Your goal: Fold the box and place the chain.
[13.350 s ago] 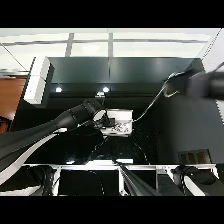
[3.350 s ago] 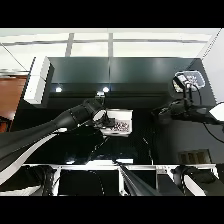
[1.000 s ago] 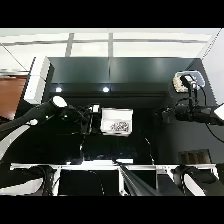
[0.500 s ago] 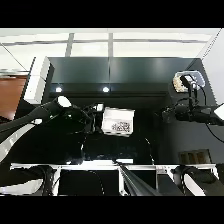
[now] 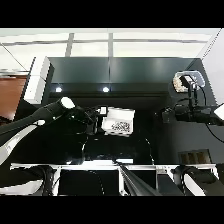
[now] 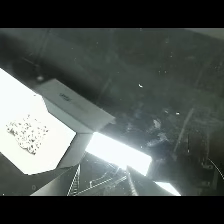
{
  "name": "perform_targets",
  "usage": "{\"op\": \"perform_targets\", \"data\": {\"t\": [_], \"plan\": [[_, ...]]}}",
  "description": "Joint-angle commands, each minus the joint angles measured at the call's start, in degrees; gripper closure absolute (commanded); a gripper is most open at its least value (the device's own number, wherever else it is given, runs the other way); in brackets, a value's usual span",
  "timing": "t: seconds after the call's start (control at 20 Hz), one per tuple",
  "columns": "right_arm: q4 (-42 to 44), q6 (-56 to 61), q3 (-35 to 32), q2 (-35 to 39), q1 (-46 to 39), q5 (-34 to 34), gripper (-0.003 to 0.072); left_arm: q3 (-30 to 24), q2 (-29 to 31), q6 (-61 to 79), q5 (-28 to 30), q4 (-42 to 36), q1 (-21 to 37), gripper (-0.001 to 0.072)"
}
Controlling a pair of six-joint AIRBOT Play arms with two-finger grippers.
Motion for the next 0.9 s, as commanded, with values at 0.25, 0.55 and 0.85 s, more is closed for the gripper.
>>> {"op": "perform_targets", "data": {"t": [0.25,0.55,0.85], "plan": [[0.76,0.96,-0.02,-0.11,1.95,-3.34,0.0337,0.04,0.20,-4.37,-0.13,1.18,-1.05,0.0358],[12.85,6.32,0.96,-10.32,13.03,-26.45,0.0048,0.04,0.31,-5.97,1.01,1.14,-1.05,0.0358],[13.92,-5.64,10.10,-25.38,19.26,-21.70,0.0054,0.04,0.31,-9.55,2.49,1.16,-1.05,0.0358]]}}
